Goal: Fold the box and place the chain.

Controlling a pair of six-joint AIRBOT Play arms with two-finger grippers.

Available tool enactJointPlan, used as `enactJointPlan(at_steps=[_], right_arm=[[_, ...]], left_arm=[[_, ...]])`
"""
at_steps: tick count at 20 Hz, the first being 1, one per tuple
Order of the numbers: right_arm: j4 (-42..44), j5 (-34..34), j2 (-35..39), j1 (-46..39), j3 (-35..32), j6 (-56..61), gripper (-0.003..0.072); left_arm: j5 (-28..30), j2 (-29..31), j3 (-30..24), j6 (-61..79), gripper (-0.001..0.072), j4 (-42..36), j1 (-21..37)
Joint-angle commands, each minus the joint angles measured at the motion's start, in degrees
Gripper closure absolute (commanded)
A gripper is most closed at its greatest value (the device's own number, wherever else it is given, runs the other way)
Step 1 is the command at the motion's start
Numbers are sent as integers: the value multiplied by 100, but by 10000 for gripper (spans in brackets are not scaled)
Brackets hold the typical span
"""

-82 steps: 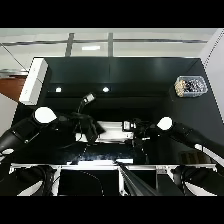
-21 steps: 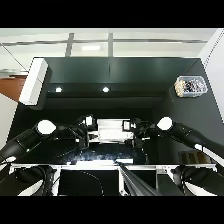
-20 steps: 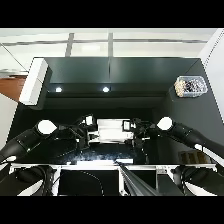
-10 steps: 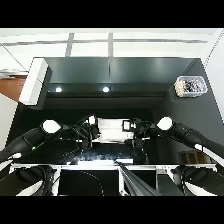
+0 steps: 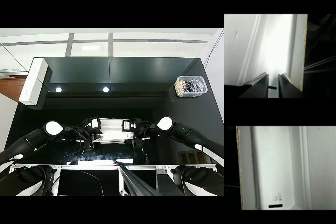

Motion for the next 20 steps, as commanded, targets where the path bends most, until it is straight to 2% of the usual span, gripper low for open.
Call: enactJointPlan(at_steps=[1,3,8,11,13,14,18,19,20], right_arm=[[2,0,-2,2,-4,2,212],[2,0,-2,2,-4,2,212],[2,0,-2,2,-4,4,212],[2,0,-2,2,-4,2,212],[2,0,-2,4,-4,2,212],[2,0,-2,2,-4,4,212],[2,0,-2,2,-4,2,212],[2,0,-2,2,-4,4,212],[2,0,-2,2,-4,4,212]], left_arm=[[63,-2,-2,35,524,2,-35],[66,-2,-2,37,410,9,-35],[70,-2,-2,37,421,39,-35],[72,-2,-2,37,397,42,-35],[70,-2,-2,35,171,44,-28],[70,-2,-2,35,204,46,-28],[52,20,2,31,632,72,-24],[42,85,2,-9,678,223,-24],[24,210,2,-254,679,505,-24]])
